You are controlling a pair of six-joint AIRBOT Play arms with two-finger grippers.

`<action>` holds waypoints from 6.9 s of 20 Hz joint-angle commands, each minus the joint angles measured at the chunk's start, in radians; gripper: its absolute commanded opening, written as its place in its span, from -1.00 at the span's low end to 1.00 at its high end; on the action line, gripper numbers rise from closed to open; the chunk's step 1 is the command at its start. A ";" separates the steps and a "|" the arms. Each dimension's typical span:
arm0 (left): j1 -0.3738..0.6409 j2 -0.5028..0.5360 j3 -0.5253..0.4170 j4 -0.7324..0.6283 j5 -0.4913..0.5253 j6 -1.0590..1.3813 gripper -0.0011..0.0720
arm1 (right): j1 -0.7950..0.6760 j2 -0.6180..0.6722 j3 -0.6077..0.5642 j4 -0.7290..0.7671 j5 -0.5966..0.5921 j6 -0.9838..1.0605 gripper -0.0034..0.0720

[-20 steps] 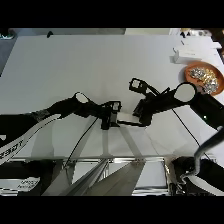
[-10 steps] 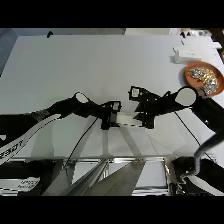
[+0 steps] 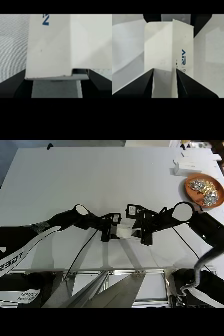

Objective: Fold the box and place the chain.

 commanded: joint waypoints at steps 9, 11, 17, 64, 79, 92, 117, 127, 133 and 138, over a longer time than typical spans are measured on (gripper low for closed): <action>0.000 0.000 0.000 0.000 0.000 0.000 0.02 | 0.008 -0.004 -0.007 -0.082 -0.016 0.011 -0.08; 0.000 0.000 0.000 0.000 0.000 0.000 0.02 | 0.008 -0.004 -0.007 -0.082 -0.019 0.011 -0.20; 0.000 0.000 0.000 0.000 0.000 0.000 0.02 | 0.007 -0.004 -0.007 -0.085 -0.021 0.011 -0.50; 0.000 0.000 0.000 0.000 0.000 0.000 0.02 | 0.099 -0.051 -0.011 -0.160 -0.095 0.246 -0.38; 0.000 0.000 0.000 0.000 0.000 0.000 0.02 | 0.099 -0.004 -0.011 -0.115 -0.108 0.245 -0.87; 0.000 0.000 0.000 0.000 0.000 0.000 0.02 | 0.099 -0.088 -0.049 -0.114 -0.083 0.248 -0.87; 0.000 0.000 0.000 0.000 0.000 0.000 0.02 | -0.005 0.348 -0.027 -0.276 0.009 0.713 -0.87; 0.000 0.000 0.000 0.000 0.000 0.000 0.02 | -0.429 0.353 -0.138 -0.428 0.307 0.948 -0.87; 0.000 0.000 0.000 0.000 0.000 0.000 0.02 | -0.434 0.357 -0.138 -0.420 0.365 1.040 -0.86; 0.000 0.000 0.000 0.000 0.000 0.000 0.02 | -0.434 0.357 -0.138 -0.420 0.365 1.040 -0.86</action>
